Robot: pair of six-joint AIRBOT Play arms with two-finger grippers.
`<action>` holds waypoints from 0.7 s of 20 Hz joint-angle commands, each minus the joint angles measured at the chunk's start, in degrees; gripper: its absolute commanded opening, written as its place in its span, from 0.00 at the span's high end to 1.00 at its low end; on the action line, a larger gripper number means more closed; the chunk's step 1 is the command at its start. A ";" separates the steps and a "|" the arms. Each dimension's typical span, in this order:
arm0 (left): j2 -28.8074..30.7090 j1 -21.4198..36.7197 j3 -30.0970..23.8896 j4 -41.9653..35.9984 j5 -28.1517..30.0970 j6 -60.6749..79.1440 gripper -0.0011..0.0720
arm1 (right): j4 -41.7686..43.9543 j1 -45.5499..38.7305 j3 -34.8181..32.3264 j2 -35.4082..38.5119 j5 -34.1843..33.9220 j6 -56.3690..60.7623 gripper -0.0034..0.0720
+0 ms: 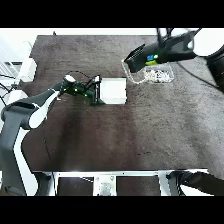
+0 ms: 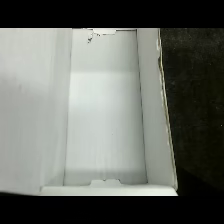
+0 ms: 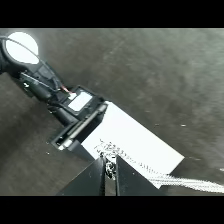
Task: Fold the box and place the chain.
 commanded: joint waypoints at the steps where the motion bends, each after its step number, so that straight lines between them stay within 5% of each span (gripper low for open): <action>1: 0.00 -0.04 0.02 0.00 0.02 0.02 0.45 | 1.95 1.84 -6.60 -0.28 -7.58 1.53 0.94; 9: 0.00 -0.04 0.02 0.00 0.00 0.02 0.45 | 10.82 3.17 -15.04 -14.64 -23.47 -0.11 0.94; 13: 0.00 -0.04 0.02 0.00 0.02 0.02 0.45 | 11.74 3.74 -15.08 -22.99 -24.11 -0.15 0.94; 14: 0.00 -0.04 0.02 0.00 -0.02 0.02 0.45 | 11.61 3.63 -15.08 -23.74 -24.39 -0.15 0.86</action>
